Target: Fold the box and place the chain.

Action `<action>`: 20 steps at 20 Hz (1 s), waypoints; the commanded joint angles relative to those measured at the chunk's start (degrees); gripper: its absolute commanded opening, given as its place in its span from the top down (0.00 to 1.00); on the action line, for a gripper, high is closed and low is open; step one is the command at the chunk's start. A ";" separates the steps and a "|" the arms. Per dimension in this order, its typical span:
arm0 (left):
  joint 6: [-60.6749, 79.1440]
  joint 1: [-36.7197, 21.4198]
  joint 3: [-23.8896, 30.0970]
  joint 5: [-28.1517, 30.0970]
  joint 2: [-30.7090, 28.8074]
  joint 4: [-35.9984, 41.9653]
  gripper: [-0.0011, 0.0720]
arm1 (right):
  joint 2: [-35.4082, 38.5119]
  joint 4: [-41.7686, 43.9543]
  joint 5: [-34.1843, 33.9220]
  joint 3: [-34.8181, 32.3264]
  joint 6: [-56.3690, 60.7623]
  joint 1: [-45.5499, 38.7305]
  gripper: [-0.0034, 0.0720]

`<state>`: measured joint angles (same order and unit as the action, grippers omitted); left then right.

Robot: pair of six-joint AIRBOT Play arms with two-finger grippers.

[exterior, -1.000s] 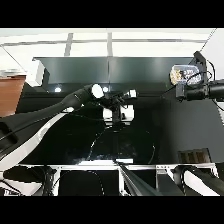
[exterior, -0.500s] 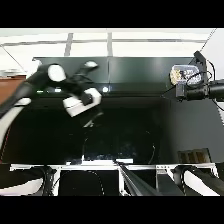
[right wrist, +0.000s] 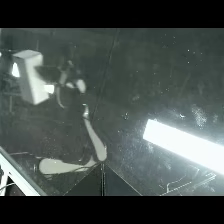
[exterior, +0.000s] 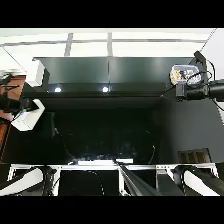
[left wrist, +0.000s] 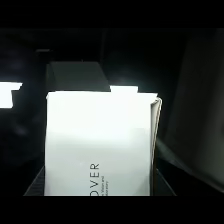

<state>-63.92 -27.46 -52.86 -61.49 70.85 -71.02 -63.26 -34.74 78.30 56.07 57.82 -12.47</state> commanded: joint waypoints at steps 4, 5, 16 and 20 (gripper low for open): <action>13.51 -1.68 -2.32 16.39 6.01 4.39 0.67 | -0.07 0.17 -3.26 0.04 2.43 -0.02 0.94; 13.57 -0.39 -3.34 18.93 7.58 3.80 0.67 | -0.07 0.17 -4.28 0.04 2.95 -0.02 0.94; 6.45 2.14 -18.53 23.78 21.44 3.78 0.03 | -0.11 -2.03 -8.50 0.04 3.15 0.55 0.94; 6.45 2.36 -27.67 13.38 20.35 3.78 0.01 | -0.13 -2.38 -8.50 0.04 3.23 2.73 0.94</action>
